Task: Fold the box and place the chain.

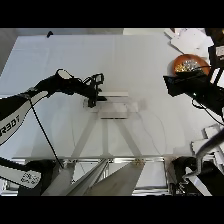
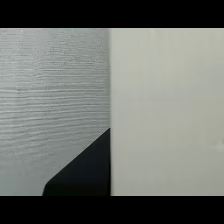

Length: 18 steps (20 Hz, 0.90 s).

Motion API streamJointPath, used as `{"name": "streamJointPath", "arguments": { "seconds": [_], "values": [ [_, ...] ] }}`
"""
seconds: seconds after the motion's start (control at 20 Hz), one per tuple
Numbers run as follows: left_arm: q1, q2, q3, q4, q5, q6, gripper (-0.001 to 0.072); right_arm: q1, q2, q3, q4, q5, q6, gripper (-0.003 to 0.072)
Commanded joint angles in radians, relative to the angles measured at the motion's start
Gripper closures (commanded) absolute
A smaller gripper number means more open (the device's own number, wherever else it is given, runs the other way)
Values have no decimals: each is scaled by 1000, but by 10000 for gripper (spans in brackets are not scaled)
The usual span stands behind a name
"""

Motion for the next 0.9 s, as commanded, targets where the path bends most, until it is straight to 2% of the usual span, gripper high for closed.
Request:
{"name": "streamJointPath", "arguments": {
  "seconds": [0.0, 0.3, 0.45, 0.6, 0.7, 0.85],
  "values": [
    [0, 0, -1, 13, 0, 1, 701, -1, 1, 1, 0, 0, 0, 159],
    [0, 0, -1, 13, 0, 1, 701, -1, 1, 1, 0, 0, 0, 159],
    [0, 0, -1, 13, 1, 1, 701, -1, 1, 1, -34, -6, -114, 158],
    [0, 0, -1, 13, 1, 1, 701, -1, 0, 0, -39, -27, -113, 168],
    [0, 0, -1, 13, 0, 1, 701, 0, 0, 1, -3, -119, -107, 165],
    [0, 0, -1, 13, 0, 1, 701, 0, 6, 1, 95, -111, -102, 164]
  ]
}}
